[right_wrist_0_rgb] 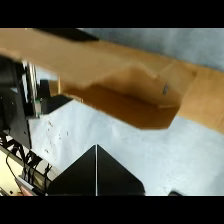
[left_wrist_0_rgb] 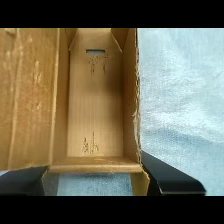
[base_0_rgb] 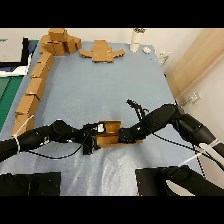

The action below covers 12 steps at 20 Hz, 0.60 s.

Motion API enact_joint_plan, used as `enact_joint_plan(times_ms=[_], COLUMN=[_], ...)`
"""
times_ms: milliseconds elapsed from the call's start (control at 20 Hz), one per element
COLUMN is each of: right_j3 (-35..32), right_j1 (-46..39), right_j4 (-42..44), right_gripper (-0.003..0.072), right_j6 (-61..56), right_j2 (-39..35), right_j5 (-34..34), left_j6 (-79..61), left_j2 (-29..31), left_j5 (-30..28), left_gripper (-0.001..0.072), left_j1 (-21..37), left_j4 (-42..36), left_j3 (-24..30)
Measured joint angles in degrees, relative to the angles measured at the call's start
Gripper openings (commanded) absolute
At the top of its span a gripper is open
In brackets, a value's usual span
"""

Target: Fold the box.

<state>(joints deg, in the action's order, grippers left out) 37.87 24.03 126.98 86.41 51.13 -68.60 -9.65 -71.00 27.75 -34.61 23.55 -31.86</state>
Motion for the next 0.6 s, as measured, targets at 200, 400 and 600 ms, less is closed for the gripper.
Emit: enact_joint_plan(times_ms=[200,400,600], right_j3=[1.42,2.6,3.52], right_j1=[0.0,0.0,0.0], right_j4=[0.94,1.16,1.18], right_gripper=[0.0001,0.0001,0.0001], right_j6=[1.53,3.89,6.38], right_j2=[1.88,3.74,8.66], right_j5=[6.29,15.58,20.02], left_j6=[0.0,0.0,0.0], left_j2=[0.0,0.0,0.0], left_j5=[0.7,0.9,0.98], left_gripper=[0.0522,0.0523,0.0522], left_j1=[0.0,0.0,0.0], left_j4=[0.07,0.07,0.07], left_j3=[0.0,0.0,0.0])
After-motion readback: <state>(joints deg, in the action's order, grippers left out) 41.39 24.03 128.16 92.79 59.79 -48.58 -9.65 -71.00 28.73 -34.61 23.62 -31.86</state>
